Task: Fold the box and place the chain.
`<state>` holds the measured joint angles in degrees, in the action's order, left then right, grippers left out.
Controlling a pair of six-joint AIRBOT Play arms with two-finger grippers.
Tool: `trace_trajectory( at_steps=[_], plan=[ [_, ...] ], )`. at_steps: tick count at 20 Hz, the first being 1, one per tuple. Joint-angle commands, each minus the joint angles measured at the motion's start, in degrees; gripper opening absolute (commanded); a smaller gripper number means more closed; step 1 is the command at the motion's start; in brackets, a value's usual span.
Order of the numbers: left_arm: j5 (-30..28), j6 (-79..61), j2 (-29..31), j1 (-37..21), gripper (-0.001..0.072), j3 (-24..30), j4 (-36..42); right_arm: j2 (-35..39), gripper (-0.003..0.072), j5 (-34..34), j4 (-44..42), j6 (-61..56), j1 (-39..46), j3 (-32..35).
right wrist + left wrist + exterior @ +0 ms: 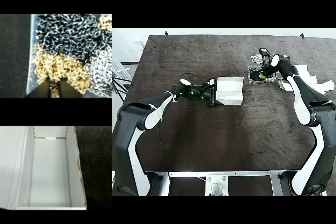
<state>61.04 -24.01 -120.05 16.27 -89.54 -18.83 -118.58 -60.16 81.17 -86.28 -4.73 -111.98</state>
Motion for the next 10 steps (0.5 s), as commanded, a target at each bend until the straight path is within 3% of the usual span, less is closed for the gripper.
trace_trajectory(
  at_steps=[1, 4, 10],
  plan=[
    [0.04, -0.02, 0.02, -0.02, 0.0415, -0.02, 0.02, -0.22, 0.0008, 0.02, 1.55, -0.2, -0.02, -1.7],
    [0.02, -0.02, 0.02, -0.02, 0.0414, -0.02, 0.02, 0.74, 0.0003, 0.07, 1.33, -0.72, -0.46, -5.44],
    [0.02, -0.02, 0.02, -0.02, 0.0415, -0.02, 0.02, 6.64, 0.0002, -0.02, 1.36, -1.73, -0.72, -5.62]
  ],
)
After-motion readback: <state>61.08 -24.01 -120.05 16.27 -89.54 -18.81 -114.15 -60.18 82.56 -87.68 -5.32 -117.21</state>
